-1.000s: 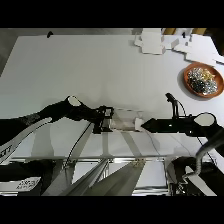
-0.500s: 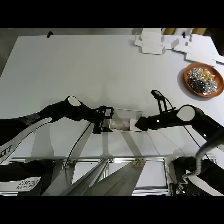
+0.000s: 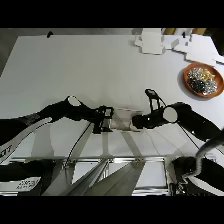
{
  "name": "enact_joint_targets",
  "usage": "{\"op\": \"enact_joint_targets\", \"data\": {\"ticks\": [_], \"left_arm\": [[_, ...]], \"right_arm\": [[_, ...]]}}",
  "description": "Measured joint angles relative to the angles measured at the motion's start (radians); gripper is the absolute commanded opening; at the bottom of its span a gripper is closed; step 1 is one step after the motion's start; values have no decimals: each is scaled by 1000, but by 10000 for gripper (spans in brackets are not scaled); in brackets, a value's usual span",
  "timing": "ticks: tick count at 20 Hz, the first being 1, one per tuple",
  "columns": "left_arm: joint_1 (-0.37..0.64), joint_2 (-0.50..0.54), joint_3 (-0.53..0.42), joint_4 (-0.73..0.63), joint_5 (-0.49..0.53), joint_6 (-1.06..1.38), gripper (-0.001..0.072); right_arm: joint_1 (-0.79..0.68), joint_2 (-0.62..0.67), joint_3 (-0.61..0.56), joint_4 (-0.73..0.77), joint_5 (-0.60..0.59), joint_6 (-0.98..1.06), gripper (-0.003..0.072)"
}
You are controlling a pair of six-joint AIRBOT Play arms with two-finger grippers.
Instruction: Fold the box and place the chain.
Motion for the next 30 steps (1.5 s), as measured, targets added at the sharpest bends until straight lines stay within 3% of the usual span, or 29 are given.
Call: {"op": "enact_joint_targets", "data": {"ticks": [14,23,25,27,29,30], "left_arm": [[0,0,0,0,0,1,114],[0,0,0,0,0,0,114],[0,0,0,0,0,0,114],[0,0,0,0,0,0,114],[0,0,0,0,0,1,114],[0,0,0,2,1,3,114]], "right_arm": [[186,-133,140,-268,124,454,249],[212,-182,161,-294,177,599,227],[212,-188,161,-290,187,615,155],[212,-192,161,-290,199,636,146],[212,-193,161,-289,201,647,27],[212,-193,162,-289,206,648,16]]}}
